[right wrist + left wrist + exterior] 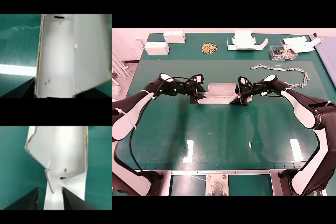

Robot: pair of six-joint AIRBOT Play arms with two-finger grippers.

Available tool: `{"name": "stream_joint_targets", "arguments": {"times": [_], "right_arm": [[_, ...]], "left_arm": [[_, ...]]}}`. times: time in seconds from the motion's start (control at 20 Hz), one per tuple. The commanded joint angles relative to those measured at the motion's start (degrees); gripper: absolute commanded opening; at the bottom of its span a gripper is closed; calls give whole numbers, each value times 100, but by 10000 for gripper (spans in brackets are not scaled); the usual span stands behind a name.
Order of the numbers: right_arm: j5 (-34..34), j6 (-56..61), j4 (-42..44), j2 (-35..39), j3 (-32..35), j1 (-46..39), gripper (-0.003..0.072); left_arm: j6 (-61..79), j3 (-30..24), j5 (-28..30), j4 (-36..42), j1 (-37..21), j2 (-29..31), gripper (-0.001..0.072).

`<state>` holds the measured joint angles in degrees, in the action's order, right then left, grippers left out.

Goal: Fold the box and place the chain.

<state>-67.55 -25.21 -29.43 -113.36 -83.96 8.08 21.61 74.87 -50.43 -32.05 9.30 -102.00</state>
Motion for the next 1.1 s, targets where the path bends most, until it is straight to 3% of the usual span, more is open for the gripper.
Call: {"name": "stream_joint_targets", "arguments": {"times": [0.0, 0.1, 0.6, 0.65, 0.7, 1.05], "right_arm": [[-4, -7, 0, -2, 0, 0, 521], [-4, -7, 0, -2, 0, 0, 520], [-4, -7, 0, -2, 0, 0, 521], [-4, -7, 0, -2, 0, 0, 521], [-4, -7, 0, -2, 0, 0, 521], [-4, -7, 2, -2, 0, 0, 521]], "left_arm": [[-164, 0, -7, -68, 0, -2, 346], [-188, -2, -291, -94, 0, -4, 346], [-271, -2, -616, -98, 2, -4, 345], [-271, -2, -597, -96, 13, -4, 298], [-251, -2, -610, -68, 26, -4, 102], [-203, -2, -514, -2, 192, -4, 100]]}}
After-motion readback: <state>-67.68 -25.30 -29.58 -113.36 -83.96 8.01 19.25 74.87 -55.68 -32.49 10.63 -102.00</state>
